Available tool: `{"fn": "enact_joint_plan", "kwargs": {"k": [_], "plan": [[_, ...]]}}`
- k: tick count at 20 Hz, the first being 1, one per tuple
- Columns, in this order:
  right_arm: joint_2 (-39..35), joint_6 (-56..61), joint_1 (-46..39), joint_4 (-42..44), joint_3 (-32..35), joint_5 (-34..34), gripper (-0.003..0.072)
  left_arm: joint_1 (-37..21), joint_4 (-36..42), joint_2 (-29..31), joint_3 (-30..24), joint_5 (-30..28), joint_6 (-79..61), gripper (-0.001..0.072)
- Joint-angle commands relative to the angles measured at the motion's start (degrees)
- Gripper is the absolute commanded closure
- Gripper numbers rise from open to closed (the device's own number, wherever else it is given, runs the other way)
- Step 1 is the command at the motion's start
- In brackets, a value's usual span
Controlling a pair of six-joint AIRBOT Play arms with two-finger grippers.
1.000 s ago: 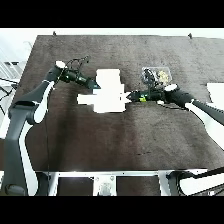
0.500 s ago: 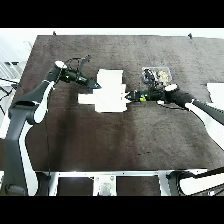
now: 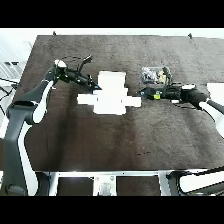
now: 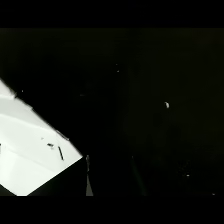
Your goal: Fold the box and place the chain.
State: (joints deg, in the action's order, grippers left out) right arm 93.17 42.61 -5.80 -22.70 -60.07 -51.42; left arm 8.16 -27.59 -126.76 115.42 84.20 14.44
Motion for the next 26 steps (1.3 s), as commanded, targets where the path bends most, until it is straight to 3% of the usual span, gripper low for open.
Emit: {"fn": "enact_joint_plan", "kwargs": {"k": [1,3,7,12,26], "plan": [[-0.04,-1.86,-2.43,2.6,0.02,-1.09,0.0349,0.0,0.85,2.38,-3.13,0.11,-8.5,0.0696],[-0.04,-3.74,-2.38,4.37,0.02,-1.09,0.0349,0.0,0.92,4.63,-7.74,-1.97,-12.39,0.0696],[-0.04,-5.25,-2.43,4.72,0.02,-1.11,0.0349,0.02,4.72,10.91,-20.87,-12.74,-24.7,0.0696],[-0.04,-5.86,-2.58,4.66,0.02,-1.11,0.0349,0.61,7.67,11.19,-26.27,-18.91,-31.47,0.0696],[-0.04,-7.34,-2.56,4.66,0.2,-1.46,0.0348,1.38,8.48,9.84,-27.87,-18.73,-39.8,0.0694]]}}
